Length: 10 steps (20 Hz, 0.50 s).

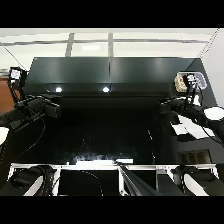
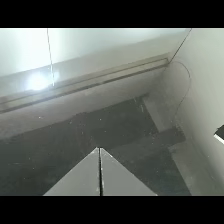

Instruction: Fold the box and place the chain.

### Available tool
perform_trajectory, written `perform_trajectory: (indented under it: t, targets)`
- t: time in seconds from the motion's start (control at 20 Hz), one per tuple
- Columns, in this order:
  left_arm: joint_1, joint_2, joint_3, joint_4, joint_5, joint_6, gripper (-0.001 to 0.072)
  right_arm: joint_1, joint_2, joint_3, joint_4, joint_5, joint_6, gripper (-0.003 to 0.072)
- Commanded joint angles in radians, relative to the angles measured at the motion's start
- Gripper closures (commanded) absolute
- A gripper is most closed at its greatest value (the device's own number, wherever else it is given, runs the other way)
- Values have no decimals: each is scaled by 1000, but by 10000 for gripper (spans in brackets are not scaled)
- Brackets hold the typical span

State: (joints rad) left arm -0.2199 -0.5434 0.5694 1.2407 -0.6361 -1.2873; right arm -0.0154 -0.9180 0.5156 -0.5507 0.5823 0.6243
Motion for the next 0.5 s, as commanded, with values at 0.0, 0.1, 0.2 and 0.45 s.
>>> perform_trajectory:
  t: [0.0,0.1,0.2,0.45]
  targets:
    - [-1,1,0,0,0,0,680,1,1,-1,0,19,0,680]
    - [-1,1,0,0,0,0,680,1,1,-1,0,20,0,680]
    - [-1,1,0,0,0,0,680,1,1,-1,0,20,0,680]
    - [-1,1,0,0,0,0,680,1,1,-1,40,20,0,680]
